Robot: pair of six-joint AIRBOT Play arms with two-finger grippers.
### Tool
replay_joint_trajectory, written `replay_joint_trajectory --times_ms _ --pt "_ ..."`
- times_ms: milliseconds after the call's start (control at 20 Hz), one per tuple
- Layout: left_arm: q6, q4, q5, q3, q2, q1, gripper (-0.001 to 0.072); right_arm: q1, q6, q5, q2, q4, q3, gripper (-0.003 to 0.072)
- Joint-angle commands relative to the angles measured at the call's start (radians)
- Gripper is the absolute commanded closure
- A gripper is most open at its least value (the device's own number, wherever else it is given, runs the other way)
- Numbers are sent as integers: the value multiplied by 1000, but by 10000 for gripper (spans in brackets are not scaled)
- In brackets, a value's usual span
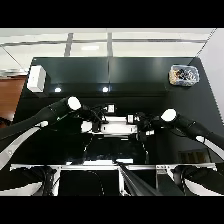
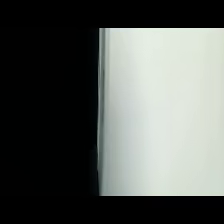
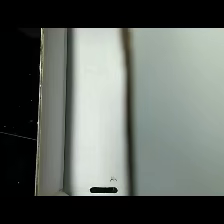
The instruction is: Fold the box and place the chain.
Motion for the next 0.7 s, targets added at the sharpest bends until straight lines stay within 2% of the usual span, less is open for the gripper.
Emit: replay_joint_trajectory --times_ms 0,650 --pt "-1 0 0 -1 0 0 677 0 -2 0 -13 -4 0 60" --pt "-1 0 0 -1 0 0 677 -69 -8 43 -29 -10 0 60"
